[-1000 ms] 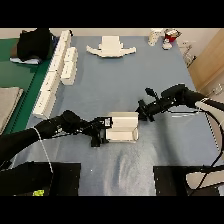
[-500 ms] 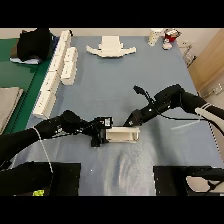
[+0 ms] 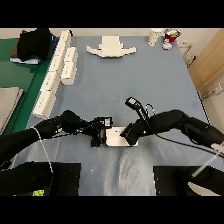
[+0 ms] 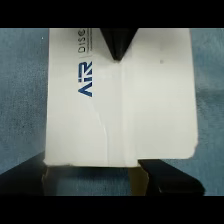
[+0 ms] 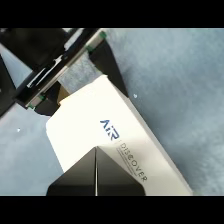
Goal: Fold the box.
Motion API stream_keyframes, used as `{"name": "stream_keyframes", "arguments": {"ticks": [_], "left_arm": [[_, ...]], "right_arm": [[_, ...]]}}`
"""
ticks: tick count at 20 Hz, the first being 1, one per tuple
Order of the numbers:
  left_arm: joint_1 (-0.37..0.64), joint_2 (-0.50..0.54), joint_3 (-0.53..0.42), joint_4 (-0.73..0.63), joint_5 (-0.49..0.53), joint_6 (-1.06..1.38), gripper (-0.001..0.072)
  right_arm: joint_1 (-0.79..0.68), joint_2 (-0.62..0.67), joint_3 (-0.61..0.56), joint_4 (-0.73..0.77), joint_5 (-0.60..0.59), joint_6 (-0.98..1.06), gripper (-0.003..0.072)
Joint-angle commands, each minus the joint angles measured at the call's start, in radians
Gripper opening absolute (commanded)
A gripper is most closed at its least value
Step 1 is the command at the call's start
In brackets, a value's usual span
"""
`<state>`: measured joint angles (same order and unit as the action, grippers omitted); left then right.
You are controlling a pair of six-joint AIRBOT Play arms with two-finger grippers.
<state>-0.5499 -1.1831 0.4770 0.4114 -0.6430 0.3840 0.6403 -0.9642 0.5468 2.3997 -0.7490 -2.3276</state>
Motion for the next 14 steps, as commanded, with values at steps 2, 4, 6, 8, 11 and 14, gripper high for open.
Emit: {"name": "stream_keyframes", "arguments": {"ticks": [2, 4, 6, 8, 11, 14], "left_arm": [[0.001, 0.000, 0.001, 0.000, 0.000, 0.000, 0.0520], [0.001, 0.000, 0.001, 0.000, 0.000, 0.000, 0.0520], [0.001, 0.000, 0.001, 0.000, 0.000, 0.000, 0.0520], [0.001, 0.000, 0.001, 0.000, 0.000, 0.000, 0.0520], [0.001, 0.000, 0.001, 0.000, 0.000, 0.000, 0.0520], [0.001, 0.000, 0.001, 0.000, 0.000, 0.000, 0.0520]], "right_arm": [[0.133, 0.113, -0.069, -0.142, 0.251, -0.003, 0.0002], [0.148, 0.124, -0.068, -0.182, 0.271, -0.004, 0.0004], [0.164, 0.126, -0.061, -0.248, 0.265, -0.035, 0.0195], [0.190, 0.124, -0.060, -0.285, 0.262, -0.140, 0.0452], [0.221, 0.103, -0.060, -0.302, 0.253, -0.305, 0.0489], [0.229, 0.064, -0.058, -0.305, 0.275, -0.448, 0.0489]]}}
